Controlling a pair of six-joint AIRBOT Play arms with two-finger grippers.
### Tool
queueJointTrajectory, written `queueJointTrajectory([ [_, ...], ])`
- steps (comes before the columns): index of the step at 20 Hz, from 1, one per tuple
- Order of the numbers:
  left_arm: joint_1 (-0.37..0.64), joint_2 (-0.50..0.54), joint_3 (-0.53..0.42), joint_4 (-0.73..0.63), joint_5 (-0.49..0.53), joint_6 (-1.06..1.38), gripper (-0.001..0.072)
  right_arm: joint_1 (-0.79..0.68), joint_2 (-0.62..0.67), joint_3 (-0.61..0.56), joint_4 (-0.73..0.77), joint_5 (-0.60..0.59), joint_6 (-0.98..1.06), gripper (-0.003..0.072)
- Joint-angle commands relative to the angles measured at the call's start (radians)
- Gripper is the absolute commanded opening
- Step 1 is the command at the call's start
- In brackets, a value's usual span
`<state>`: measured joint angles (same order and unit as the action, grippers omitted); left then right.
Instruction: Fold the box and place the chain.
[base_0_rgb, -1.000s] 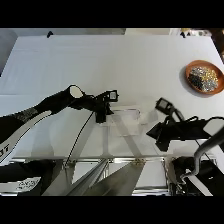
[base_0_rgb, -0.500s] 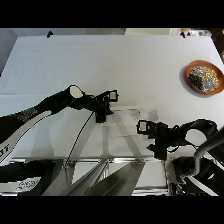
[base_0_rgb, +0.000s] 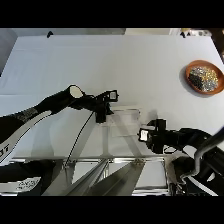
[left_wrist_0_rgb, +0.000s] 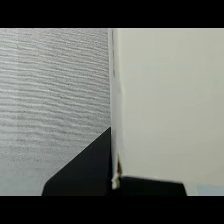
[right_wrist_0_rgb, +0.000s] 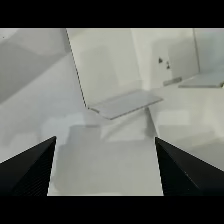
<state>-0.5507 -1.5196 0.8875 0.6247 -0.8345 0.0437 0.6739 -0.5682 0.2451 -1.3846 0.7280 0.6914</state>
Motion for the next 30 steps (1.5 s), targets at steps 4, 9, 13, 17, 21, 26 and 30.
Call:
queueJointTrajectory([
  [4,0.000,0.000,0.000,0.000,0.000,0.000,0.0010,0.054,-0.019,-0.080,0.112,-0.220,-0.056,0.0696],
  [9,0.000,0.000,0.000,0.000,0.000,0.000,0.0010,0.053,-0.061,-0.070,0.062,-0.298,-0.068,0.0694],
  [13,0.000,0.000,0.000,0.000,0.000,0.000,0.0010,-0.042,-0.061,-0.027,0.054,-0.294,-0.069,0.0693],
  [17,0.000,0.000,0.000,0.000,0.000,0.000,0.0010,-0.132,-0.072,0.011,0.066,-0.209,-0.073,0.0692],
  [21,0.000,0.000,0.000,0.000,0.000,0.000,0.0010,-0.076,-0.062,0.010,0.064,-0.060,-0.124,0.0690],
  [26,0.000,0.000,0.000,0.000,0.000,0.000,0.0010,0.064,-0.045,-0.039,0.050,-0.076,-0.122,0.0696],
  [30,0.000,0.000,0.000,0.000,0.000,0.000,0.0010,0.079,-0.050,-0.068,0.053,-0.238,-0.073,0.0695],
])
